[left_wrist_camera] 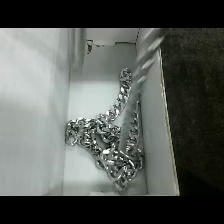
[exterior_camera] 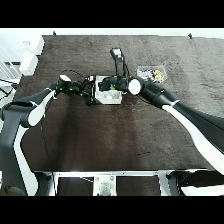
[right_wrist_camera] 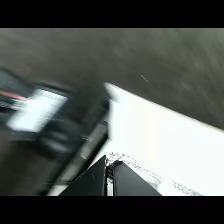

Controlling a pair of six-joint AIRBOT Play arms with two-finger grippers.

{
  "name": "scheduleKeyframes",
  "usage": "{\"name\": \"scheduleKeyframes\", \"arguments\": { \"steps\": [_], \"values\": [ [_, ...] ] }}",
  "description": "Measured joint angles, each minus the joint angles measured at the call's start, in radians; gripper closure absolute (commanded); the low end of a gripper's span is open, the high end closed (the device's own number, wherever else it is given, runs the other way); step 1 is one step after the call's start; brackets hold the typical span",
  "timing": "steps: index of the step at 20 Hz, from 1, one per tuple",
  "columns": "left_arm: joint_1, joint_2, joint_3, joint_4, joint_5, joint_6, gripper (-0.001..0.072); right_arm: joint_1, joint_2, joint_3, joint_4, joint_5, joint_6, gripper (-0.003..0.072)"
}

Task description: Fold the box and place the chain.

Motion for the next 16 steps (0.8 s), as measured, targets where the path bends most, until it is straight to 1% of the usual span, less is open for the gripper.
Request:
{"name": "scheduleKeyframes", "arguments": {
  "steps": [1,2,3,6,10,13,16],
  "values": [
    [0.0,0.0,0.0,0.0,0.0,0.0,0.0314,-0.007,-0.035,-0.005,0.001,-0.013,0.005,0.054],
    [0.0,0.0,0.0,0.0,0.0,0.0,0.0314,-0.014,-0.069,-0.009,0.002,-0.019,0.01,0.0262],
    [0.0,0.0,0.0,0.0,0.0,0.0,0.0314,-0.021,-0.093,-0.012,0.004,-0.017,0.016,0.0155],
    [0.0,0.0,0.0,0.0,0.0,-0.002,0.0315,-0.054,-0.095,-0.018,-0.003,0.029,0.023,0.0155],
    [0.0,0.0,0.0,-0.001,0.001,-0.002,0.0315,-0.145,0.001,-0.047,-0.053,0.066,0.025,0.0155],
    [0.0,0.0,0.0,-0.001,0.001,-0.001,0.0314,-0.255,0.046,-0.072,-0.069,0.072,0.032,0.0155],
    [0.0,0.0,0.0,0.0,0.001,0.0,0.0314,-0.353,0.031,-0.088,-0.058,0.038,0.049,0.0155]
  ]
}}
